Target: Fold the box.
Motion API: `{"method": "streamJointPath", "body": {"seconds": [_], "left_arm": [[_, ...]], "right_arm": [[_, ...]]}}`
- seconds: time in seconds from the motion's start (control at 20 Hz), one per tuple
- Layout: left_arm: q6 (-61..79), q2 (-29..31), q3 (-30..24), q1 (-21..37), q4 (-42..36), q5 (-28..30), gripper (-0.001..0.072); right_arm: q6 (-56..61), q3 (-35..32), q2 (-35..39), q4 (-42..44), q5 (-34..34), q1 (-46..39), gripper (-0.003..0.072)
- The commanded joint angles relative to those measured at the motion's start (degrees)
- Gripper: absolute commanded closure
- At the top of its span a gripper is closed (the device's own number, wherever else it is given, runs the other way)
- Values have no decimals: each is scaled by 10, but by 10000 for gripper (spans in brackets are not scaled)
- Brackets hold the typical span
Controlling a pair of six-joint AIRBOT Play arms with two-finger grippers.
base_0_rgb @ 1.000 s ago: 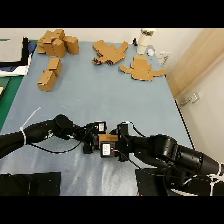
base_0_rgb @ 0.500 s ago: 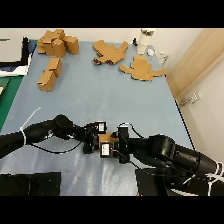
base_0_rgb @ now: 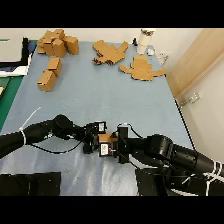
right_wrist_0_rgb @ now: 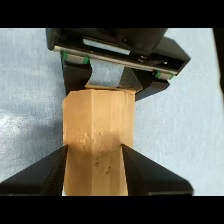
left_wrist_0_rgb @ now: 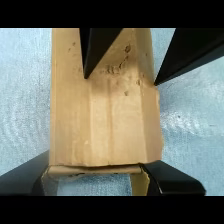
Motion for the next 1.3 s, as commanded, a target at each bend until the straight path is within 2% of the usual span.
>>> {"method": "streamJointPath", "body": {"seconds": [0.0, 0.05, 0.2, 0.25, 0.4, 0.5, 0.55, 0.65, 0.8, 1.25], "left_arm": [[0, 0, 0, 0, 0, 0, 198], [0, 0, 0, 0, 0, 0, 197], [0, 0, 0, 0, 0, 0, 197], [0, 0, 0, 0, 0, 0, 197], [0, 0, 0, 0, 0, 0, 197], [0, 0, 0, 0, 0, 0, 197], [0, 0, 0, 0, 0, 0, 197], [0, 0, 0, 0, 0, 0, 197], [0, 0, 0, 0, 0, 0, 197], [0, 0, 0, 0, 0, 0, 197]], "right_arm": [[12, 0, -10, 0, -7, 0, 233], [13, 0, -13, 0, -7, 0, 297], [13, 1, -12, -2, -6, 0, 338], [13, 1, -9, -7, -6, 0, 397], [13, 3, -1, -18, -5, 0, 409], [12, 5, 3, -19, -6, 0, 474], [12, 5, 7, -18, -6, 0, 439], [10, 5, 16, -8, -5, 3, 139], [26, 4, 23, -17, -4, 17, 137], [143, 0, 7, -125, 2, 58, 139]]}}
